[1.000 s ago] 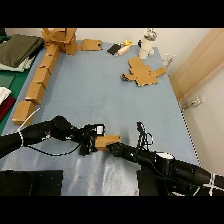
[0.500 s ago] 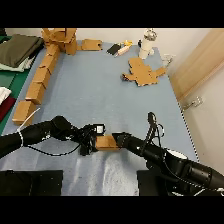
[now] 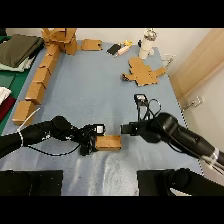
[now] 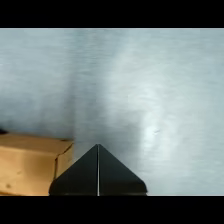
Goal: Fold the box.
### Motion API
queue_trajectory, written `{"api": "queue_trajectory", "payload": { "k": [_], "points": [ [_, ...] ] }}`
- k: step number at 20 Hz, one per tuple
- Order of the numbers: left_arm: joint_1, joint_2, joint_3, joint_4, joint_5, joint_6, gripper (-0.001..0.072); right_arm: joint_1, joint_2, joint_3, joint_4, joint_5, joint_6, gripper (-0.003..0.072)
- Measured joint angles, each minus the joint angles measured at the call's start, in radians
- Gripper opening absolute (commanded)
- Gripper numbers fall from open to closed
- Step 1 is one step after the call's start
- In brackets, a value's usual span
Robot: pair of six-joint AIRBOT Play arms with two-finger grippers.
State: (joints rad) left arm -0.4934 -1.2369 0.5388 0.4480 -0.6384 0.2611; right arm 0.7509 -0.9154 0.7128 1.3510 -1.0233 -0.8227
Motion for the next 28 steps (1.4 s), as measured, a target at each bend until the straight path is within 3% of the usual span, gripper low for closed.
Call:
{"api": "queue_trajectory", "payload": {
  "k": [4, 10, 28],
  "points": [
    [0.000, 0.000, 0.000, 0.000, 0.000, 0.000, 0.0597, -0.125, -0.153, 0.129, 0.050, -0.093, -0.131, 0.0005],
    [0.000, 0.000, 0.000, -0.003, 0.000, 0.000, 0.0597, -0.174, -0.257, 0.179, 0.088, -0.111, -0.187, 0.0004],
    [0.025, 0.043, 0.061, 0.015, 0.022, -0.178, 0.0597, -0.227, -0.288, 0.187, 0.088, -0.100, -0.196, 0.0005]
  ]
}}
